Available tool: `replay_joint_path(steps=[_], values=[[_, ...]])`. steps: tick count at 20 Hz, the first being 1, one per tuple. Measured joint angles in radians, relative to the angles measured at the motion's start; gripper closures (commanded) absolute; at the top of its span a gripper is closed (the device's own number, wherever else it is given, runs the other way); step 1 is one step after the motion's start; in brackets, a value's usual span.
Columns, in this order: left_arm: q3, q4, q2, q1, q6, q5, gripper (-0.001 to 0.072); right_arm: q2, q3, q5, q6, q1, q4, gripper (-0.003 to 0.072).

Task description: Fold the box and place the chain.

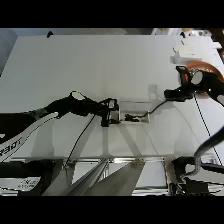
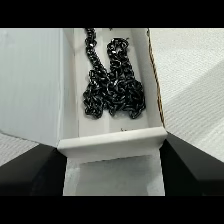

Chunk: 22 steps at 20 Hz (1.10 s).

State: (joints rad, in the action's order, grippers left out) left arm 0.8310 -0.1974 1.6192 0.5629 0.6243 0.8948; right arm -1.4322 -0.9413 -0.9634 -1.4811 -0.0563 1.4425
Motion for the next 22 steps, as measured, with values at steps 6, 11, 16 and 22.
replay_joint_path(steps=[6,11,16,22], values=[[0.000,0.000,0.000,0.000,0.000,0.000,0.0606,-0.038,-0.001,0.010,-0.012,0.006,0.023,0.0595],[0.000,0.000,0.000,0.000,0.000,0.000,0.0606,-0.021,0.002,0.015,-0.005,0.007,0.006,0.0672],[0.000,0.000,0.000,0.000,0.000,0.000,0.0606,0.115,0.002,-0.031,0.012,0.008,0.013,0.0671],[0.000,0.000,0.000,0.000,0.000,0.000,0.0606,0.296,0.002,-0.213,0.069,0.016,-0.117,0.0671]])
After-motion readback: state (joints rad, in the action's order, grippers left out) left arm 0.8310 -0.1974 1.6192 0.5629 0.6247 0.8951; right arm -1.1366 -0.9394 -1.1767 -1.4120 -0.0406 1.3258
